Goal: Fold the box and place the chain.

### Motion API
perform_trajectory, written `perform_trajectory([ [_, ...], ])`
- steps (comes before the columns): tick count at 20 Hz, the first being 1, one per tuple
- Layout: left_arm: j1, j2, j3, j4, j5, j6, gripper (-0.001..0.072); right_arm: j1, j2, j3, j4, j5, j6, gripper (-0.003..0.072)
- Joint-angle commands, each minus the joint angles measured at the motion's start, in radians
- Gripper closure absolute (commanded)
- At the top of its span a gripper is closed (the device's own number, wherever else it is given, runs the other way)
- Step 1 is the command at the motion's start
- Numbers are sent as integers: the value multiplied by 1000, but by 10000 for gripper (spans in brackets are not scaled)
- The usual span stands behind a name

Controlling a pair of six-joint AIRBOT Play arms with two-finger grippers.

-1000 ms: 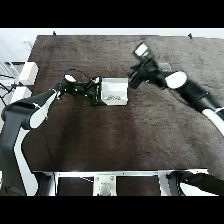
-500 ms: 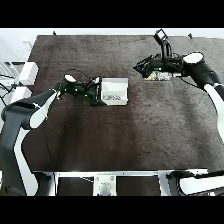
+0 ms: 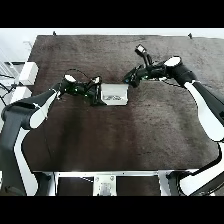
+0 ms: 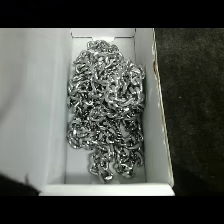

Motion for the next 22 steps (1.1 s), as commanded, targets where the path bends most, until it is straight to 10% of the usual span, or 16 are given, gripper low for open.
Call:
perform_trajectory([
  [1,0,1,1,0,2,0,131,47,-7,6,-70,77,2,266],
  [22,0,1,1,0,2,0,131,91,-22,34,-186,174,5,168],
])
